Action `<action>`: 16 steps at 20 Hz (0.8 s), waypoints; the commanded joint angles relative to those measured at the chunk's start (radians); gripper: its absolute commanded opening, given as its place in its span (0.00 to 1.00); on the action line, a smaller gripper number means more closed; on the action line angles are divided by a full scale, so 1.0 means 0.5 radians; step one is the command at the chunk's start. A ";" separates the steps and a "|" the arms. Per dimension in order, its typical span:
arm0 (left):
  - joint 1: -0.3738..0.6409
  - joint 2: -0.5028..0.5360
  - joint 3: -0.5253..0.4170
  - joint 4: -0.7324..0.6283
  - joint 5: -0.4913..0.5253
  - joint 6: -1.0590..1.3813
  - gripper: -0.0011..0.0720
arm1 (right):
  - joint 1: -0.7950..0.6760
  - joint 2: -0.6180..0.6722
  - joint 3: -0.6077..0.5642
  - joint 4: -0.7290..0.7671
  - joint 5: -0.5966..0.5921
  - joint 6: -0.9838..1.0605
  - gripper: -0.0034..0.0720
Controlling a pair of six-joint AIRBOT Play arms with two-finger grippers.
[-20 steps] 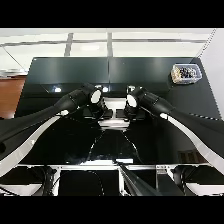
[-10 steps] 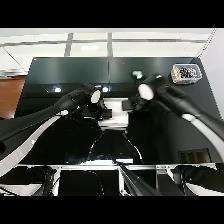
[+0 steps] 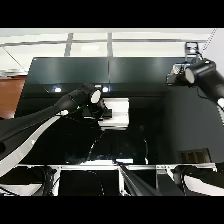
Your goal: Fold the box and place the chain.
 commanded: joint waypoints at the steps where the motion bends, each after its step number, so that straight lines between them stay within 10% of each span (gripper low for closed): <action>1: 0.002 -0.001 0.002 0.000 -0.002 0.000 0.06 | -0.361 -0.317 0.318 0.488 -0.090 0.165 0.99; 6: 0.002 -0.001 0.002 0.000 -0.009 0.001 0.06 | -0.620 -0.974 1.204 1.003 0.423 0.253 0.97; 7: 0.002 -0.001 0.002 0.001 -0.009 0.001 0.06 | -0.639 -1.051 1.294 1.011 0.462 0.282 0.84; 16: 0.002 -0.001 0.002 0.000 -0.008 0.000 0.06 | -0.682 -1.306 1.406 1.287 0.163 0.350 0.76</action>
